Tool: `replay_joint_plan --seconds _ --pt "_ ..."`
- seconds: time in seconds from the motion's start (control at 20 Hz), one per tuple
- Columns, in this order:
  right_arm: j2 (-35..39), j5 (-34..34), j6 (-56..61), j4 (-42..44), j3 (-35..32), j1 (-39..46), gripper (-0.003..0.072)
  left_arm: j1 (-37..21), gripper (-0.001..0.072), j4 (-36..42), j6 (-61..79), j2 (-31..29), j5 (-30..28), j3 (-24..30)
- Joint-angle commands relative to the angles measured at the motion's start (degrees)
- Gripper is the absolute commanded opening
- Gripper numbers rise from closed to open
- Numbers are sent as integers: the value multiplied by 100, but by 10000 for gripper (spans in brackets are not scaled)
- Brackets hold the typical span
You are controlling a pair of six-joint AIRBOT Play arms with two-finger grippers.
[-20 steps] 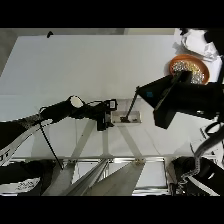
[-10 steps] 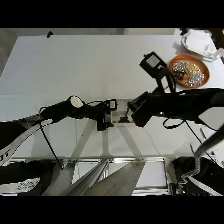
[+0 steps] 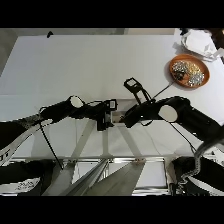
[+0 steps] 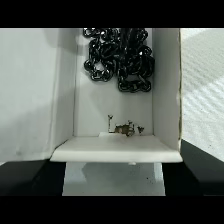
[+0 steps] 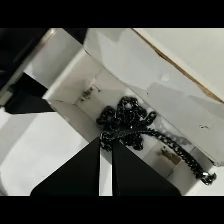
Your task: Fold the box and place the chain.
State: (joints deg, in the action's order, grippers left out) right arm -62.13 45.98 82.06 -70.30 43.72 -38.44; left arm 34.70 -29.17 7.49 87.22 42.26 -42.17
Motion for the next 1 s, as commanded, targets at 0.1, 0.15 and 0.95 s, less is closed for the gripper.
replay_joint_plan --seconds 0.1,0.15,0.95 --pt "-636 -304 72 37 -57 -7 134 4 333 0 0 -4 -2 2" --pt "-603 -361 131 55 -57 -4 139 2 333 0 0 -4 -2 2" --pt "595 1692 1130 -1690 894 3032 368 2 333 0 0 -4 0 2"
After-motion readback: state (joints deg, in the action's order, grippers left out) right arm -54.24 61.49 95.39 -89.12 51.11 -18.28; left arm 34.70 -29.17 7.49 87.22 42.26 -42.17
